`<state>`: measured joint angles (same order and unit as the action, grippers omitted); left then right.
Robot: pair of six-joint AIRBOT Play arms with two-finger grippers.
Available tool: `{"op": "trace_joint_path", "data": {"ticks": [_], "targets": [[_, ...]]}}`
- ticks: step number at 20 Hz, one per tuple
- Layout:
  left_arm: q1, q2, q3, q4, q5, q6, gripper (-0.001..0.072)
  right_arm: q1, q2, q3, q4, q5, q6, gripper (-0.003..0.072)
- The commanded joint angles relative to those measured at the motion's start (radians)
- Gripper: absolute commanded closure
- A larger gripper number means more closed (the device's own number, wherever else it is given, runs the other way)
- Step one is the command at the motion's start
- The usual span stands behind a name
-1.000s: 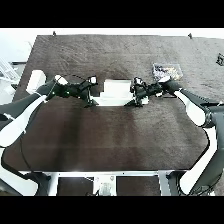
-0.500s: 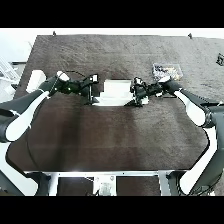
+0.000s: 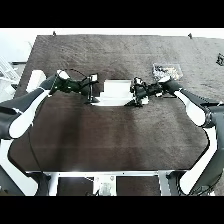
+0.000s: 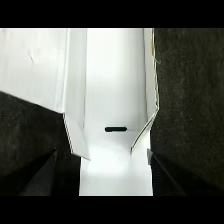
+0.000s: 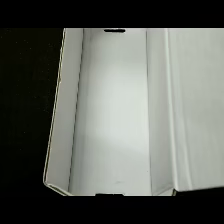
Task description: Fold the box and place the chain.
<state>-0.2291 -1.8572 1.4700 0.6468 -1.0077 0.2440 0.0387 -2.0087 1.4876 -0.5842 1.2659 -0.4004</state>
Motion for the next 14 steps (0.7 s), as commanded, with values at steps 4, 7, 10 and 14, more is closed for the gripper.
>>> {"op": "trace_joint_path", "data": {"ticks": [4,7,10,14], "targets": [[0.001,-0.023,0.002,-0.043,-0.006,0.019,0.0073,0.000,0.000,0.000,0.000,0.000,0.000,0.0095],[0.001,-0.032,0.002,-0.046,-0.004,0.019,0.0187,0.000,0.000,0.000,0.000,0.000,0.000,0.0095],[0.001,-0.032,0.002,-0.050,0.000,0.019,0.0302,0.000,0.000,0.000,0.000,0.000,0.000,0.0096],[0.000,-0.032,0.002,-0.058,-0.001,0.019,0.0366,0.000,0.000,0.000,0.000,0.000,0.000,0.0095]]}}
